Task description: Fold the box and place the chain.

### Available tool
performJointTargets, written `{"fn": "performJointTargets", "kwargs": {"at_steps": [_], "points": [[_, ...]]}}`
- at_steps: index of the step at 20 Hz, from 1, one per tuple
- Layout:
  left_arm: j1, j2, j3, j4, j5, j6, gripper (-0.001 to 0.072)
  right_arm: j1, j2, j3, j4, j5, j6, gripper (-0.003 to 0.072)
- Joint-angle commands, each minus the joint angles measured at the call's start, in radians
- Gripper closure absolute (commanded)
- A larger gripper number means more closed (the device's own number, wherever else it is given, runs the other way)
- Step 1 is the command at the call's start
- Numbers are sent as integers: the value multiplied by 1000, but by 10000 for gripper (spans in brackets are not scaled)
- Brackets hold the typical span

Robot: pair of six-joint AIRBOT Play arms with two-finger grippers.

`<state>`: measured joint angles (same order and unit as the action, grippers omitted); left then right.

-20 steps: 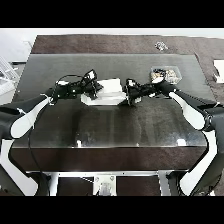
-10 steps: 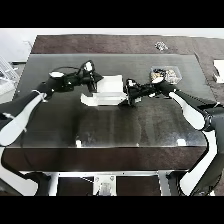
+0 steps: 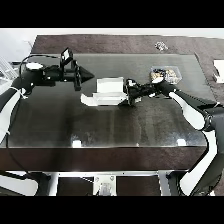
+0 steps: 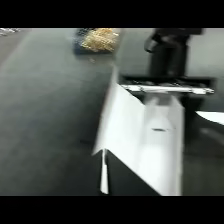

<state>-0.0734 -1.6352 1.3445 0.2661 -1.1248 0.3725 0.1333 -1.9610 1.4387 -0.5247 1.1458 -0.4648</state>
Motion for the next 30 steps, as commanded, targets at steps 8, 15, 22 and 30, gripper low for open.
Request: {"fn": "performJointTargets", "kwargs": {"at_steps": [8,15,22,30], "points": [[-45,-83,1,460,66,-422,159,1,-1,0,0,0,1,109],[-116,-121,1,519,150,-372,159,1,-1,0,0,0,1,109],[-139,-130,1,514,206,-362,160,1,-1,0,0,0,1,109],[-139,-130,1,491,221,-344,162,1,-1,0,0,0,1,109]]}}
